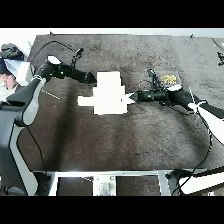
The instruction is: Fold the box and place the chain.
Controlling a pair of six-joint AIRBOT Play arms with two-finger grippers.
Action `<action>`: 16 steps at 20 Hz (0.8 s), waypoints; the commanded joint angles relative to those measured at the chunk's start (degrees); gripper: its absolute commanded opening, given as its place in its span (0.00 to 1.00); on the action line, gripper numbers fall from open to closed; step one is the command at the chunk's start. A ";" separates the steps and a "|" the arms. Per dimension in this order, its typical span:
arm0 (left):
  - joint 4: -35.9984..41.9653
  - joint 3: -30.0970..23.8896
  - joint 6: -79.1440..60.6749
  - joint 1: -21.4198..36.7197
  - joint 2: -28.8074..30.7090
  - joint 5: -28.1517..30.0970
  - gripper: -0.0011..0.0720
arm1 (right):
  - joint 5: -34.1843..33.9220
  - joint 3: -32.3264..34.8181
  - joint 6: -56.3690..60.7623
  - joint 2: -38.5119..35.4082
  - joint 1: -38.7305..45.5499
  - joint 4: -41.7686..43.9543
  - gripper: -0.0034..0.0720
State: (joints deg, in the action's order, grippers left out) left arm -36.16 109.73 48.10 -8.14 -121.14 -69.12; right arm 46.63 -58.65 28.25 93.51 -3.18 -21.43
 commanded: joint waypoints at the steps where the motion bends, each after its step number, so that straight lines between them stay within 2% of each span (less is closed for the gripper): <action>1: 2.71 3.17 -0.13 -1.29 -3.87 -3.08 0.78 | 0.11 0.02 -0.02 0.00 0.04 -0.22 0.06; 10: 9.88 3.17 -0.61 -1.40 -6.84 -11.96 0.76 | 0.09 0.02 -0.02 -0.04 0.09 -0.24 0.06; 11: 9.86 3.17 -0.70 -1.40 -6.84 -12.59 0.67 | 0.09 0.02 -0.02 -0.04 0.15 -0.24 0.06; 12: 9.86 3.17 -1.44 -1.40 -6.84 -13.40 0.65 | 0.07 0.02 -0.02 -0.04 0.17 -0.24 0.06; 13: 9.84 3.17 -1.68 -1.40 -6.84 -14.10 0.52 | 0.07 0.02 -0.04 -0.04 0.15 -0.24 0.06; 15: 9.86 3.17 -2.10 -1.40 -6.84 -14.34 0.39 | 0.04 0.02 -0.04 -0.04 0.15 -0.26 0.06; 16: 9.81 3.17 -2.14 -1.40 -6.84 -14.34 0.24 | 0.04 0.02 -0.04 -0.04 0.17 -0.26 0.06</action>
